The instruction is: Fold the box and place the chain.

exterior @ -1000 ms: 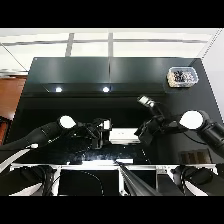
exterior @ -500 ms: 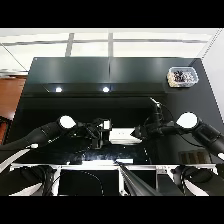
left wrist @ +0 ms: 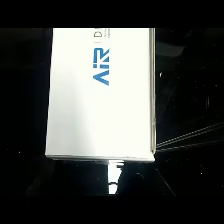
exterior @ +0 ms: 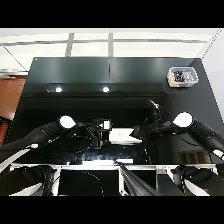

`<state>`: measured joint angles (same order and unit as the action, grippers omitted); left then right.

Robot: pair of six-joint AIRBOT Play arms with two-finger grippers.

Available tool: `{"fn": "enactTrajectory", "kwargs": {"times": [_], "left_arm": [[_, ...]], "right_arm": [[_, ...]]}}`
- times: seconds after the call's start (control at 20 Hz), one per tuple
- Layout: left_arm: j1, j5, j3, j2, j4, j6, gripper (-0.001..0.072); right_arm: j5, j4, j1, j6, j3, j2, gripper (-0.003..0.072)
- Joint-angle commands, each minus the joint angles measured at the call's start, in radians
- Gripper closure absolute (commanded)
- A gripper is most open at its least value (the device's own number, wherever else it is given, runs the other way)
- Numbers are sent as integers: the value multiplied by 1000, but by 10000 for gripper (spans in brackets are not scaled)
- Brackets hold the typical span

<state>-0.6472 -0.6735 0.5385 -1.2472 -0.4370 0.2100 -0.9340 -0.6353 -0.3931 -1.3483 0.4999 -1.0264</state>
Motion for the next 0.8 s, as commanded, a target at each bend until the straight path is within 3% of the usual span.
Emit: {"fn": "enactTrajectory", "kwargs": {"times": [0.0,0.2,0.4,0.45,0.5,0.55,0.75], "left_arm": [[-1,0,0,-1,0,-1,305],[0,0,0,-1,1,-1,305],[1,0,0,2,0,-1,302],[1,0,0,7,-1,-1,242],[2,0,0,19,-10,-5,38],[3,1,1,33,-35,-22,-1],[3,-11,1,122,-240,-225,-2]], "right_arm": [[0,-11,0,-1,0,-4,646],[-104,-13,17,22,58,19,646],[-233,-62,143,21,182,104,645],[-245,-70,186,21,212,132,646],[-256,-77,223,21,236,155,646],[-266,-80,260,21,253,178,646],[-325,-87,399,26,274,220,645]]}}
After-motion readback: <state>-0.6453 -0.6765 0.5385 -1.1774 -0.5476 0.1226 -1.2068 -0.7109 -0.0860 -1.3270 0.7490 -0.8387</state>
